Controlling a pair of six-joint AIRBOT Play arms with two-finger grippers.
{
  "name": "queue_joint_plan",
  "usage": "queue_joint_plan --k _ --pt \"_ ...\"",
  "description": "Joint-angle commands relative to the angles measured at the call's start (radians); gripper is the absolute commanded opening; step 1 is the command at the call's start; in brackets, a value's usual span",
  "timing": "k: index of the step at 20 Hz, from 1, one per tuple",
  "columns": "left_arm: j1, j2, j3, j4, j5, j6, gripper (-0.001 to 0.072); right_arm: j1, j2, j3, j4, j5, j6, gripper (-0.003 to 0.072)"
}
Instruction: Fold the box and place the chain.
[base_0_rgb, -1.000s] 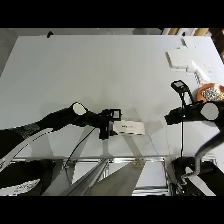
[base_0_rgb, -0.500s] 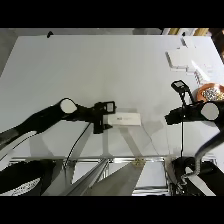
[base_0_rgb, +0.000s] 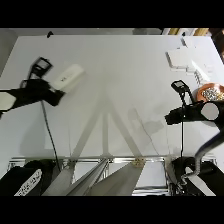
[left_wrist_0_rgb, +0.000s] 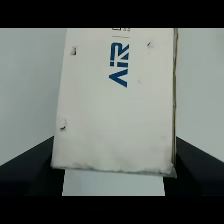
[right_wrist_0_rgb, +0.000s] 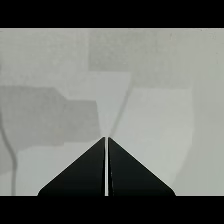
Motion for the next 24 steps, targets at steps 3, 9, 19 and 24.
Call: queue_joint_plan --k 3,9,19,24 --pt "0.388 0.0 0.0 0.13 -0.099 -0.259 0.0395 -0.001 0.001 0.0 0.0 0.0 0.0 0.0018" --pt "0.52 -0.118 0.0 0.132 -0.19 -0.34 0.04 -0.001 0.001 0.0 0.0 -0.001 0.0 0.0017" --pt "0.514 -0.113 0.0 0.121 -0.218 -0.339 0.07 -0.001 0.001 0.0 0.0 -0.003 0.0 0.0018" --pt "0.468 0.05 0.0 0.125 -0.157 -0.335 0.0699 -0.001 0.001 0.0 0.0 -0.003 0.0 0.0017"
